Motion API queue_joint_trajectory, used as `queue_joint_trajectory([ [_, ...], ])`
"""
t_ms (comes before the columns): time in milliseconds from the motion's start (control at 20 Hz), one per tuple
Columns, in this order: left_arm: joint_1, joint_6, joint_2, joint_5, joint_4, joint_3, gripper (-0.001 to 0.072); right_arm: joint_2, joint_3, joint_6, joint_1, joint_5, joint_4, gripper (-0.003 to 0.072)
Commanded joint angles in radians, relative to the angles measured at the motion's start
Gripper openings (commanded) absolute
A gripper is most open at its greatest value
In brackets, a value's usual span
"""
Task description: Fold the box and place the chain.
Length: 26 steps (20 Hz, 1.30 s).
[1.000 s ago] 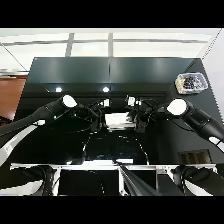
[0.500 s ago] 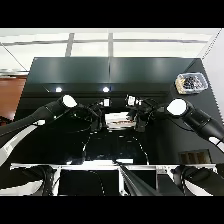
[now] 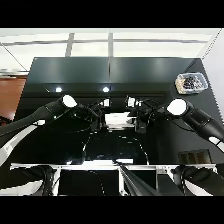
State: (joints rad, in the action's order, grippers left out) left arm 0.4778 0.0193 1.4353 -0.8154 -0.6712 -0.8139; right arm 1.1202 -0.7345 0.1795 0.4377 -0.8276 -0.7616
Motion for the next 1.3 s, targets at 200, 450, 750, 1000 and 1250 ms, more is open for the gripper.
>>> queue_joint_trajectory([
  [200, 0.001, -0.001, 0.000, 0.000, 0.000, 0.000, 0.0485, 0.000, 0.004, 0.034, 0.001, -0.010, 0.002, 0.0260],
  [450, 0.001, -0.001, 0.000, 0.000, 0.000, 0.000, 0.0484, 0.000, 0.032, 0.060, 0.001, -0.007, 0.005, 0.0260],
  [750, 0.001, -0.001, 0.000, 0.000, 0.000, 0.000, 0.0484, -0.031, -0.012, 0.238, -0.005, -0.019, 0.003, 0.0260],
  [1000, 0.001, -0.001, 0.000, 0.000, 0.000, 0.000, 0.0485, -0.115, -0.083, 0.676, -0.168, -0.141, 0.005, 0.0021],
  [1250, 0.001, -0.001, 0.000, 0.000, 0.000, 0.000, 0.0485, -0.013, -0.002, 0.766, -0.256, -0.297, 0.346, 0.0018],
])
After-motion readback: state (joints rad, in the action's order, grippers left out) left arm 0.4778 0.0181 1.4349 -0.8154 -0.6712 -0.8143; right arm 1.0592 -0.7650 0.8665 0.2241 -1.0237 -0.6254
